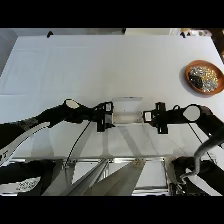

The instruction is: Fold the box and place the chain.

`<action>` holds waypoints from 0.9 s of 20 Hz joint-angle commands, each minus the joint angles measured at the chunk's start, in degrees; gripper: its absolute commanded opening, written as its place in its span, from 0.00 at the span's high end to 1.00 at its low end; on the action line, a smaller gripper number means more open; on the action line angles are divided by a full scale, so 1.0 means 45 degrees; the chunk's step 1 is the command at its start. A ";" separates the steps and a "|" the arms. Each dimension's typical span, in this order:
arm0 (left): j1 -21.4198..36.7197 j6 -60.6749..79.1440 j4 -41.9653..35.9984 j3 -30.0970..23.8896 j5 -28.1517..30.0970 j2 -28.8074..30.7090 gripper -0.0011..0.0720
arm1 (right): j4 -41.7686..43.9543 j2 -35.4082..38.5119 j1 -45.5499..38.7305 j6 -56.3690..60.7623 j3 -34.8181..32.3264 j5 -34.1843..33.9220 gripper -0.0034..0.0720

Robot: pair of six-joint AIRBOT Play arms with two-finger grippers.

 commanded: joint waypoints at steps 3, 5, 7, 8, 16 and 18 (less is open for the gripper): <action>0.0005 0.0000 0.0005 0.0010 0.0000 0.0005 0.70 | 0.0617 -0.0510 0.0442 -0.0971 0.0000 -0.0899 0.66; 0.0005 0.0000 0.0005 0.0010 0.0000 0.0005 0.70 | 0.0646 -0.0510 0.0442 -0.0971 0.0000 -0.1151 0.66; 0.0005 0.0000 0.0005 0.0010 0.0000 0.0005 0.70 | 0.0661 -0.0529 0.0442 -0.0967 0.0000 -0.1141 0.66; 0.0005 0.0000 0.0005 0.0010 0.0005 0.0005 0.70 | 0.0695 -0.0563 0.0442 -0.0957 0.0010 -0.1093 0.66; 0.0005 0.0000 0.0005 0.0010 0.0000 0.0005 0.70 | 0.1224 -0.0996 0.0447 -0.0962 0.0340 -0.1078 0.67; 0.0005 0.0000 0.0005 0.0010 0.0000 0.0005 0.70 | 0.1239 -0.1117 0.0447 -0.0957 0.0350 -0.1078 0.67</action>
